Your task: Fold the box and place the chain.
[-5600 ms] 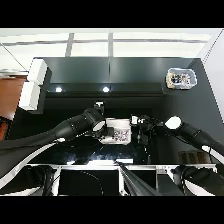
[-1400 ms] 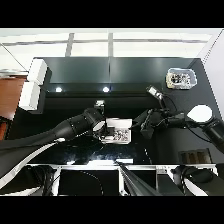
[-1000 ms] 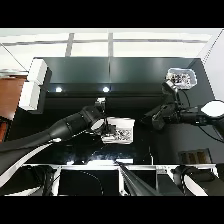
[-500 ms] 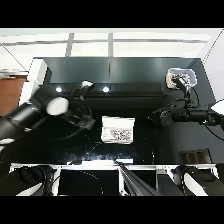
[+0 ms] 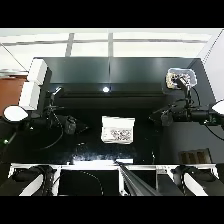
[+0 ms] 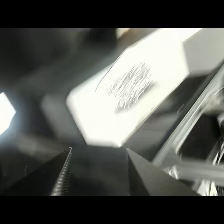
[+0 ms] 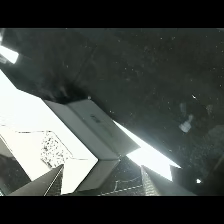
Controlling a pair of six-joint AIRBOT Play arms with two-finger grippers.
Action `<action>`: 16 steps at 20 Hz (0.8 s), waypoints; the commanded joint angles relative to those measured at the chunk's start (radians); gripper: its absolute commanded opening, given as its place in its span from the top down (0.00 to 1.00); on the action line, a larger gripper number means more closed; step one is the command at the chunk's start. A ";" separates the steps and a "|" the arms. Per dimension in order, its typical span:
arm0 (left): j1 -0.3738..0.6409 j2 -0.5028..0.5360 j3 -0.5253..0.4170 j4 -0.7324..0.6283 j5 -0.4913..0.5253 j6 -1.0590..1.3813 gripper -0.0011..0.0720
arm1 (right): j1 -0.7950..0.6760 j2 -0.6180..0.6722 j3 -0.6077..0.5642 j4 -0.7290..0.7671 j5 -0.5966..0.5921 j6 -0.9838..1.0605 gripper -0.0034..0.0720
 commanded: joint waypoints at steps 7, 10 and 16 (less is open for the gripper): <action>-0.064 -0.146 -0.056 -0.034 0.140 0.938 0.01 | 0.000 0.000 0.001 -0.001 -0.045 0.068 0.22; -0.159 -0.208 -0.002 0.046 0.175 1.003 0.01 | 0.000 0.000 0.001 -0.002 -0.050 0.068 0.22; -0.225 -0.439 0.158 0.115 0.007 1.018 0.01 | 0.000 0.000 0.001 -0.003 -0.040 0.068 0.22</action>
